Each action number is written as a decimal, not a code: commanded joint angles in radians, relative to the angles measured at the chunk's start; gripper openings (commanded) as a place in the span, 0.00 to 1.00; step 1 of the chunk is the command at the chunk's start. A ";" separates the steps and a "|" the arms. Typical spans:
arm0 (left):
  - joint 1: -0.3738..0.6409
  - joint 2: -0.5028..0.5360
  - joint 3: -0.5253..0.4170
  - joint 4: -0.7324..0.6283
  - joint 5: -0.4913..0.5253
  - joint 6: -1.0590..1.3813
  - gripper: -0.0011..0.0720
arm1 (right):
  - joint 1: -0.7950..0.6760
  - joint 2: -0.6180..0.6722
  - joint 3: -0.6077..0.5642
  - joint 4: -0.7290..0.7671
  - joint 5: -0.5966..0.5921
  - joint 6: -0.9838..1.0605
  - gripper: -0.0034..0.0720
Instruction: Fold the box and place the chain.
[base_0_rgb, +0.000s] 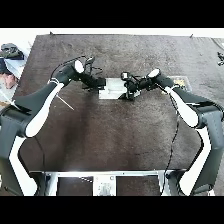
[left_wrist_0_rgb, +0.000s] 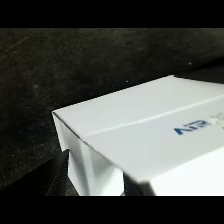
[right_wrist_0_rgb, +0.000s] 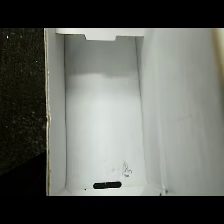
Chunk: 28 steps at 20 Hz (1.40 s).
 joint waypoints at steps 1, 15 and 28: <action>-0.029 -0.032 0.066 0.110 -0.055 -0.114 0.50 | 0.001 -0.001 0.000 0.000 0.000 0.001 0.40; -0.079 -0.143 0.275 0.353 -0.195 -0.300 0.50 | 0.001 -0.001 0.000 0.000 0.000 0.001 0.40; -0.114 -0.166 0.275 0.448 -0.182 -0.416 0.50 | 0.001 -0.001 0.000 0.000 0.000 0.001 0.40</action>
